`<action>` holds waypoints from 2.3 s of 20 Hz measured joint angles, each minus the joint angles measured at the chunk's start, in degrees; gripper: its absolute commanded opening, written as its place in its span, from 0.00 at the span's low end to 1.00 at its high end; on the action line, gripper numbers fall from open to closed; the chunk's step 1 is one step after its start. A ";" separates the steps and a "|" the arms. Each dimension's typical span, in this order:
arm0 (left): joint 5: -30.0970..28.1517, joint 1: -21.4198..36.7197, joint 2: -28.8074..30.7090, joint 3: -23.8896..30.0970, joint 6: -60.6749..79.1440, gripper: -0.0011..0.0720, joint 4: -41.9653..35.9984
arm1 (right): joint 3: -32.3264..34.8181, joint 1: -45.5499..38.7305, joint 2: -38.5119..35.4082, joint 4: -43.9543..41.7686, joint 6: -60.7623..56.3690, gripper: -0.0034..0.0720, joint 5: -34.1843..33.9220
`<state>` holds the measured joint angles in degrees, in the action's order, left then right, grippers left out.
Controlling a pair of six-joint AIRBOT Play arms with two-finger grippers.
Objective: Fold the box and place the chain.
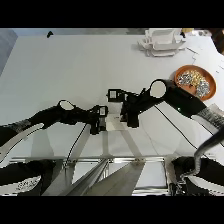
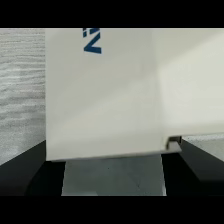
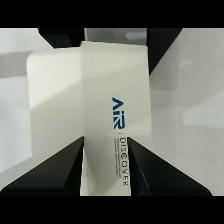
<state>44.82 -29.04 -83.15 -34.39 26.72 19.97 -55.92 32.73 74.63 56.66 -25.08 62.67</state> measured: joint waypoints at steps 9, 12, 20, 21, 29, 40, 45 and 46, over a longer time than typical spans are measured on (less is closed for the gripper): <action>0.00 0.00 0.00 0.00 0.02 0.39 0.02 | 4.13 2.78 -1.53 0.90 -0.55 0.44 -2.86; 0.00 0.00 0.00 0.00 -0.02 0.39 0.00 | 5.14 3.08 -3.06 3.04 -1.31 0.44 -5.73; 0.00 0.00 0.00 0.00 0.02 0.39 0.00 | 5.66 3.21 -4.55 3.98 -1.75 0.44 -7.28; 0.00 0.00 0.00 0.00 0.02 0.39 0.02 | 5.68 3.21 -4.68 3.52 -1.70 0.44 -6.43; 0.00 0.00 0.00 0.00 0.02 0.39 0.02 | 5.79 3.32 -5.01 2.47 -0.79 0.44 -3.06; 0.00 0.00 0.00 0.00 0.00 0.39 0.02 | 6.29 4.98 -5.01 5.77 -0.46 0.36 -5.35; 0.00 0.00 0.00 0.02 0.00 0.39 0.02 | 6.73 4.98 -5.01 6.23 -0.52 0.36 -5.92; 0.00 0.00 0.00 0.00 0.00 0.39 0.02 | 6.80 4.98 -5.01 6.32 -0.52 0.36 -6.10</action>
<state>44.82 -29.04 -83.15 -34.39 26.72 19.99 -49.12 37.71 69.63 62.98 -25.61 56.58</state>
